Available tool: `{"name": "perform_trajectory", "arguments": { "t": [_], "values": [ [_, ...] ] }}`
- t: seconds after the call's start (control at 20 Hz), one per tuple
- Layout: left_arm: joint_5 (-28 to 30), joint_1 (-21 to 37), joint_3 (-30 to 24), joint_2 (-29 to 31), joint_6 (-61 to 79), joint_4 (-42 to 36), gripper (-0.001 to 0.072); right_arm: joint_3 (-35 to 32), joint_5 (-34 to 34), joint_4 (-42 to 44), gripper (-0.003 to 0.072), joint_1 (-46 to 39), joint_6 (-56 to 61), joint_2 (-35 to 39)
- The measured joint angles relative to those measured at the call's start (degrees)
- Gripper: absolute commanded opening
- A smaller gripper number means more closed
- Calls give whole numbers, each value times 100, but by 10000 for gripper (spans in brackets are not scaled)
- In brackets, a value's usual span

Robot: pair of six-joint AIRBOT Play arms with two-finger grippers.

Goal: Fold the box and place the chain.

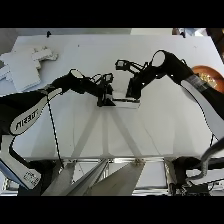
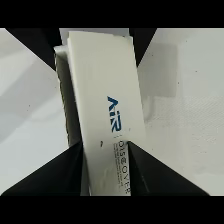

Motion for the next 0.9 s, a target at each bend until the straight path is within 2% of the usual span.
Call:
{"name": "perform_trajectory", "arguments": {
  "t": [0.9],
  "values": [
    [-15, -2, 0, 0, 2, -7, 567, 2, 332, -863, 274, 396, 686, 9]
  ]
}}
